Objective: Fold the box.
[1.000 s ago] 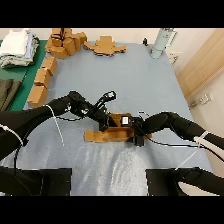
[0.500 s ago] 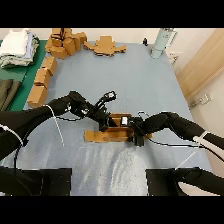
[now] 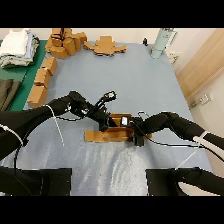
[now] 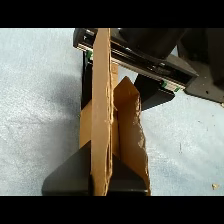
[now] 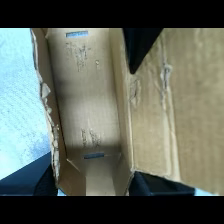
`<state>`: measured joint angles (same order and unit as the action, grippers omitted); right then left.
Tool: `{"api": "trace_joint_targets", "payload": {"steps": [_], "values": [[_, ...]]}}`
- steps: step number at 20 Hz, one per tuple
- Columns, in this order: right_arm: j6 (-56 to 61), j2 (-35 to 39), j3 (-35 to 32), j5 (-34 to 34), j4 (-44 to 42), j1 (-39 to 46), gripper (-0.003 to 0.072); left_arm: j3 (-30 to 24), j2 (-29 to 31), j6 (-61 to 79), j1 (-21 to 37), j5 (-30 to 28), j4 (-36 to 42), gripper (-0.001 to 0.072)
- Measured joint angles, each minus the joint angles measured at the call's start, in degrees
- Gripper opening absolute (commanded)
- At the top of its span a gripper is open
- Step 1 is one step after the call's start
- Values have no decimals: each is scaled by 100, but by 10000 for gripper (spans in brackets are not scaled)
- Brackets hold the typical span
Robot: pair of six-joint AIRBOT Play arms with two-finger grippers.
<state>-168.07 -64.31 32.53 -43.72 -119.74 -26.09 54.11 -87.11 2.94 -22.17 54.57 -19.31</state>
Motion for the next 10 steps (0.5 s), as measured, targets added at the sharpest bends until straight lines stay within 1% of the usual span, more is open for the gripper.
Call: {"api": "trace_joint_targets", "payload": {"steps": [10], "values": [[0, 0, 2, -11, 37, 0, 508, 0, 0, 0, 0, -2, 0, 11]]}}
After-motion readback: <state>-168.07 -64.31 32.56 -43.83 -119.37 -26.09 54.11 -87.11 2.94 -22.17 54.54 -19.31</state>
